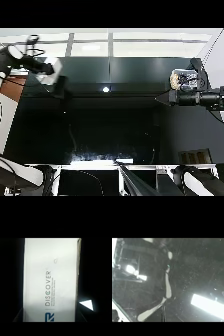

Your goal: Fold the box and place the chain.

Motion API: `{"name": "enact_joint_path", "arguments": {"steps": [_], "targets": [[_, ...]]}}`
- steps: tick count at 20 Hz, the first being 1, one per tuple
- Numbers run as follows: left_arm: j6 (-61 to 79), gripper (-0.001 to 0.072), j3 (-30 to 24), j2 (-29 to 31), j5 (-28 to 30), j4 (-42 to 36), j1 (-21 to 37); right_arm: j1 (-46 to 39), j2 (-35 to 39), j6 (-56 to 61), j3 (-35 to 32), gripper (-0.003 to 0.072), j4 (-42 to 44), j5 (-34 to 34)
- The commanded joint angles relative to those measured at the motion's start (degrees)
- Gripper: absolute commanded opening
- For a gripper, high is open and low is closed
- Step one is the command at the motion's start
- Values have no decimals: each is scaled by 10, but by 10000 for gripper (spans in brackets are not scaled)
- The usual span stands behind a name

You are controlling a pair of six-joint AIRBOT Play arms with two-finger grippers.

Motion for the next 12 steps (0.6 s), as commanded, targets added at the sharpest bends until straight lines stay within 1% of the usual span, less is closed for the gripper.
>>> {"name": "enact_joint_path", "arguments": {"steps": [1, 2, 5, 6, 7, 8, 9, 12], "targets": [[-51, 340, 93, -76, -39, 39, 65, 0, 0, 26, 0, 28, 0, 1], [-51, 340, 100, -88, -25, 56, 68, 0, 0, 29, 0, 27, 0, 1], [-47, 349, 108, -111, 9, 52, 65, 0, 0, 38, 0, 28, 0, 0], [-38, 444, 107, -114, 11, 56, 64, 0, 0, 40, 0, 27, 0, 0], [-37, 715, 107, -114, 11, 61, 62, 0, 0, 42, 0, 28, 0, 0], [-43, 715, 109, -113, 5, 61, 62, 0, 0, 42, 0, 27, 0, 1], [-44, 715, 124, -111, -22, 56, 61, 0, 0, 42, 0, 28, 0, 1], [-44, 715, 213, -96, -138, 52, 54, 0, 0, 42, 0, 27, 0, 1]]}}
